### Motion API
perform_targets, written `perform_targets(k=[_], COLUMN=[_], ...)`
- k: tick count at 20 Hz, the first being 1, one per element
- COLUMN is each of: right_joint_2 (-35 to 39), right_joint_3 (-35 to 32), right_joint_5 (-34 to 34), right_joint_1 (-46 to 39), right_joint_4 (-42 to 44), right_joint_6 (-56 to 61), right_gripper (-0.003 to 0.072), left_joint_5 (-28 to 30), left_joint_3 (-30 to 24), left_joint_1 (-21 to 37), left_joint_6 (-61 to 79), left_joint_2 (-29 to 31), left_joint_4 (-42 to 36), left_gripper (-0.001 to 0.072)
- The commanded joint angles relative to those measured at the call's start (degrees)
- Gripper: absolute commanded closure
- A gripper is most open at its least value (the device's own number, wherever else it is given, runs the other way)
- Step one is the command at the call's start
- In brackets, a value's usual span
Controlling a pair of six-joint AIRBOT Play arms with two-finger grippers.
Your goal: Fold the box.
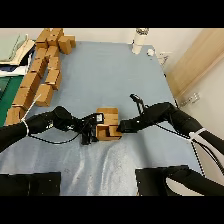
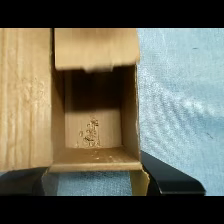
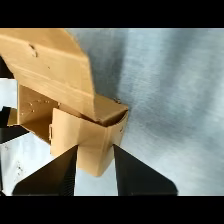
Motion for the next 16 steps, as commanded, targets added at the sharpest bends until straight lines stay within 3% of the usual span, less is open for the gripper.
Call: perform_targets(k=[1,4,7,10,16], right_joint_2=[-1.8,-2.8,-5.1,-9.5,-18.0], right_joint_3=[2.8,7.5,12.4,16.1,20.5], right_joint_5=[2.4,-0.2,-5.9,-10.4,-12.7], right_joint_1=[6.1,14.1,21.3,25.7,29.9], right_joint_4=[-9.9,-29.0,-40.3,-42.7,-42.7], right_joint_6=[11.4,30.9,43.9,48.6,54.0], right_gripper=[0.0341,0.0341,0.0341,0.0341,0.0341], left_joint_5=[0.0,0.0,0.0,0.0,0.0], left_joint_3=[0.0,0.0,0.0,0.0,0.0], left_joint_1=[0.0,0.0,0.0,0.0,0.0], left_joint_6=[0.0,0.0,0.0,0.0,0.0], left_joint_2=[0.0,0.0,0.0,0.0,0.0], left_joint_4=[0.0,0.0,0.0,0.0,0.0], left_gripper=[0.0306,0.0306,0.0306,0.0306,0.0306])
